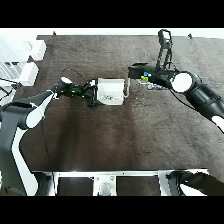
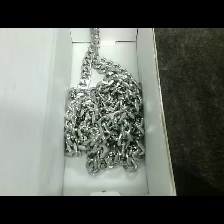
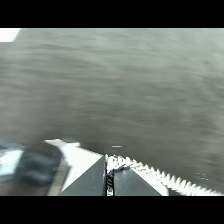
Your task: Fold the box and place the chain.
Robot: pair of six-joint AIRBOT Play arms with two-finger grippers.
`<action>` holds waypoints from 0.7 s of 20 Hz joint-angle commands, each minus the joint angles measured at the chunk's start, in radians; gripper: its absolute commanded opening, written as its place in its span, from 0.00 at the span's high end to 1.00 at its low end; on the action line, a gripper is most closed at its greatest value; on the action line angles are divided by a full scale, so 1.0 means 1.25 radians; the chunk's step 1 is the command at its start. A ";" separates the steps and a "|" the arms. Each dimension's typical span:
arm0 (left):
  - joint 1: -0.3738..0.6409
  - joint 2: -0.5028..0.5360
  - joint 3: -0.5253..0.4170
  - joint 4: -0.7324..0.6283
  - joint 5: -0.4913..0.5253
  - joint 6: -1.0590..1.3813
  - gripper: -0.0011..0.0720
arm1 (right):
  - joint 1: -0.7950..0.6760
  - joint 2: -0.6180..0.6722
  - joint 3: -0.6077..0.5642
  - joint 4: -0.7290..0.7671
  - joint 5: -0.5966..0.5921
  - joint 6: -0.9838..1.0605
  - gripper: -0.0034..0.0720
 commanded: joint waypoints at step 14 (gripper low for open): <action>0.000 0.000 0.000 0.000 0.000 0.000 0.56 | 0.182 -0.020 -0.002 0.026 -0.096 0.107 0.94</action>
